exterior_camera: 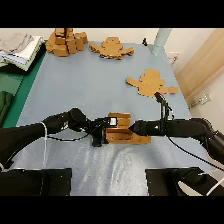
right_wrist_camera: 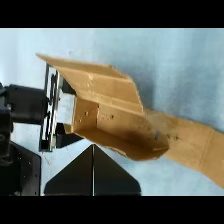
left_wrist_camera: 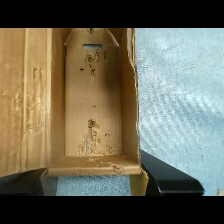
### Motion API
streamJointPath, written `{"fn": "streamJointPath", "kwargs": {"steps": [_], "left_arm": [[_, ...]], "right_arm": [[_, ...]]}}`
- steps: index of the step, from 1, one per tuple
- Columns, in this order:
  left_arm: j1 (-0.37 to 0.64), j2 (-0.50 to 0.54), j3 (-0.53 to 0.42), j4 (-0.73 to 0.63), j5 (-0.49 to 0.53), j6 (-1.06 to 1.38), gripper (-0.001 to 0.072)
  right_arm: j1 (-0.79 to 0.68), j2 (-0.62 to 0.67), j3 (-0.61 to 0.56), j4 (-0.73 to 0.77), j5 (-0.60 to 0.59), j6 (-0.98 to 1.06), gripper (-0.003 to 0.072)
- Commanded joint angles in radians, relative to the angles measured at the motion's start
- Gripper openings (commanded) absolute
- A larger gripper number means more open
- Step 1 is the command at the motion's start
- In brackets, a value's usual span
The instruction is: Fold the box.
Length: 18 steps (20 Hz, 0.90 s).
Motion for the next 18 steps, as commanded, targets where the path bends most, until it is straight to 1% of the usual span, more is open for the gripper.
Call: {"fn": "streamJointPath", "kwargs": {"steps": [1, 3, 7, 10, 14, 18], "left_arm": [[-0.001, -0.002, 0.0, 0.008, 0.004, 0.001, 0.0519], [-0.001, -0.002, 0.0, 0.008, 0.003, 0.0, 0.052], [-0.001, -0.002, 0.0, 0.008, 0.003, 0.0, 0.0519], [-0.001, -0.002, 0.001, 0.008, 0.003, 0.0, 0.052], [-0.001, -0.002, 0.001, 0.008, 0.003, 0.0, 0.0519], [-0.001, -0.002, 0.001, 0.008, 0.003, 0.0, 0.052]], "right_arm": [[-0.001, -0.03, 0.026, 0.005, 0.1, -0.053, 0.0003], [-0.001, -0.117, 0.072, 0.002, 0.11, -0.108, 0.0003], [-0.001, -0.357, 0.166, 0.002, 0.11, -0.217, 0.0003], [0.001, -0.478, 0.195, 0.003, 0.111, -0.304, 0.0002], [0.001, -0.563, 0.195, 0.002, 0.109, -0.432, 0.0003], [0.001, -0.586, 0.194, 0.001, 0.111, -0.513, 0.0002]]}}
